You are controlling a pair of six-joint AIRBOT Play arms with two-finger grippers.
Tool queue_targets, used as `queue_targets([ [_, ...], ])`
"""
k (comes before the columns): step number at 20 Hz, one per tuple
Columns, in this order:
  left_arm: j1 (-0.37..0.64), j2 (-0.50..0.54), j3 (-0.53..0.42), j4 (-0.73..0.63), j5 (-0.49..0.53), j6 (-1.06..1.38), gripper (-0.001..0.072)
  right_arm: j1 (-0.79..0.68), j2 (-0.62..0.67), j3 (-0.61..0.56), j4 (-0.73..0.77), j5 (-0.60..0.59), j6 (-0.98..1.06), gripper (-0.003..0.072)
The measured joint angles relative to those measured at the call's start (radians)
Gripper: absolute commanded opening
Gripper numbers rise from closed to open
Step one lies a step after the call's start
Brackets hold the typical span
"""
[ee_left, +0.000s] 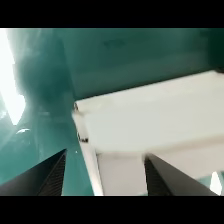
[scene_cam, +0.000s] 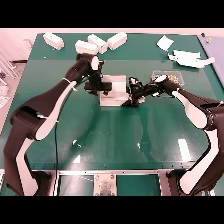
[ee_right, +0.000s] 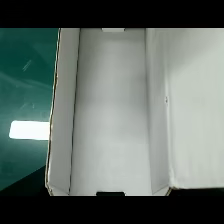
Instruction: Fold the box and place the chain.
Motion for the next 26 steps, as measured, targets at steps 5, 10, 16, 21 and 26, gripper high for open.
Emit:
queue_targets([
  [5, 0.112, 0.047, 0.0, -0.044, -0.071, 0.187, 0.054, 0.0, 0.0, 0.0, 0.0, 0.001, 0.0, 0.0572],
  [10, 0.231, 0.061, -0.016, -0.194, -0.074, 0.653, 0.0539, 0.0, 0.0, 0.0, 0.0, 0.002, 0.0, 0.0572],
  [16, 0.291, 0.061, -0.123, -0.489, 0.053, 1.128, 0.0647, 0.0, 0.0, 0.0, 0.0, 0.002, 0.0, 0.0572],
  [21, 0.303, 0.034, -0.174, -0.556, 0.048, 1.41, 0.072, 0.0, 0.0, 0.0, 0.0, 0.002, 0.001, 0.0573],
  [26, 0.307, 0.016, -0.277, -0.584, 0.097, 1.722, 0.072, 0.0, 0.0, 0.0, 0.0, 0.002, 0.0, 0.0573],
])
